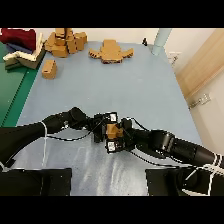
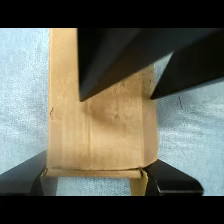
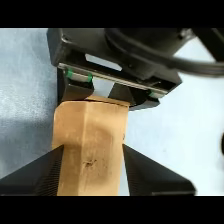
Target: Fold the box.
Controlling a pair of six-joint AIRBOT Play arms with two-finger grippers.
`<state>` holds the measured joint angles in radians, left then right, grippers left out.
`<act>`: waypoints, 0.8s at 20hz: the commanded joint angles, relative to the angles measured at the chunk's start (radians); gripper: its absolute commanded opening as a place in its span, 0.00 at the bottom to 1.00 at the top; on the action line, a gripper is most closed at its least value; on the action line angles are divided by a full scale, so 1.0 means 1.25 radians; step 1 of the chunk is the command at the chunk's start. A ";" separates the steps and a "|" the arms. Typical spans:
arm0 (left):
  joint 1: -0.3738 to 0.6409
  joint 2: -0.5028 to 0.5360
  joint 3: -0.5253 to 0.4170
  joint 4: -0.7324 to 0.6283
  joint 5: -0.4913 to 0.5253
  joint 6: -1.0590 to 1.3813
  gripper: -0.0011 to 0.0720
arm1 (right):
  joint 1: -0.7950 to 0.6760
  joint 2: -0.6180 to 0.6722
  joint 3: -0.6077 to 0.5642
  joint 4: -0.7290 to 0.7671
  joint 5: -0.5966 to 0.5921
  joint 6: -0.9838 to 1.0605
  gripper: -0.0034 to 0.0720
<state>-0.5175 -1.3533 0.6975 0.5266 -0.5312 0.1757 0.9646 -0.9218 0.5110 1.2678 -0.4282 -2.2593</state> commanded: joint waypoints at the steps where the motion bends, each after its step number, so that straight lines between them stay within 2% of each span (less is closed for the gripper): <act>1: 0.000 0.000 0.000 0.000 0.000 0.000 0.46 | 0.013 0.021 0.001 0.031 0.001 0.001 0.84; 6: 0.000 0.000 0.000 0.000 0.000 0.000 0.46 | 0.013 0.095 0.001 0.102 -0.012 0.000 0.84; 16: 0.000 0.000 0.000 0.000 0.000 0.000 0.46 | 0.012 0.031 0.001 0.060 0.002 0.000 0.84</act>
